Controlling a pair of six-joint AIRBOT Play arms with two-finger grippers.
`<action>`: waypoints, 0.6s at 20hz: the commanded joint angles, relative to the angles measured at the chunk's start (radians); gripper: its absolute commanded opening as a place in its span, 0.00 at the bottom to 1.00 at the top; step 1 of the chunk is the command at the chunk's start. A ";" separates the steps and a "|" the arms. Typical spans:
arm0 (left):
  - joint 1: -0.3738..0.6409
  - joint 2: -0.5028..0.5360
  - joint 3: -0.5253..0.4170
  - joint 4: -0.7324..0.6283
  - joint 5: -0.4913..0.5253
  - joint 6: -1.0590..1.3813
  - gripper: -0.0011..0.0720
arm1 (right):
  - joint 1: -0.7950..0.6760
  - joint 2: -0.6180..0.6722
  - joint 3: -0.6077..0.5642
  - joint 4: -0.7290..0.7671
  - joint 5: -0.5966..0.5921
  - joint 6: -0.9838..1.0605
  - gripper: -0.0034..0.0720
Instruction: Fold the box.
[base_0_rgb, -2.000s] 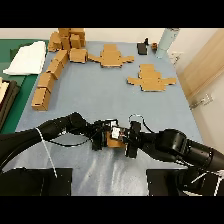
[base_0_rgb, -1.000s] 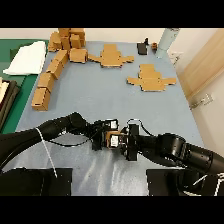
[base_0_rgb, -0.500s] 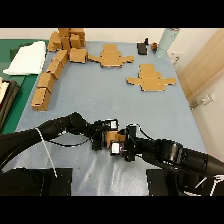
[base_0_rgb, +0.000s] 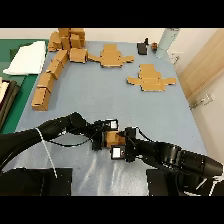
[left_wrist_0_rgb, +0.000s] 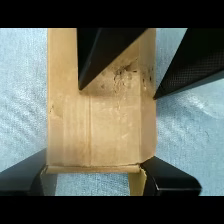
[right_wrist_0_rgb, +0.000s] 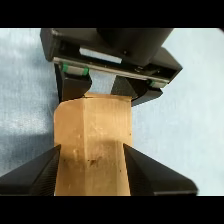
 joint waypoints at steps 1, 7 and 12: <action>0.000 0.000 0.000 0.000 0.000 0.000 0.65 | 0.000 -0.008 -0.003 -0.022 0.002 0.001 0.81; 0.000 0.000 0.000 0.000 0.000 0.000 0.65 | 0.000 -0.027 -0.003 -0.025 0.002 0.001 0.55; 0.000 0.000 0.000 0.000 0.000 0.000 0.65 | 0.000 -0.019 -0.003 -0.025 0.003 0.001 0.47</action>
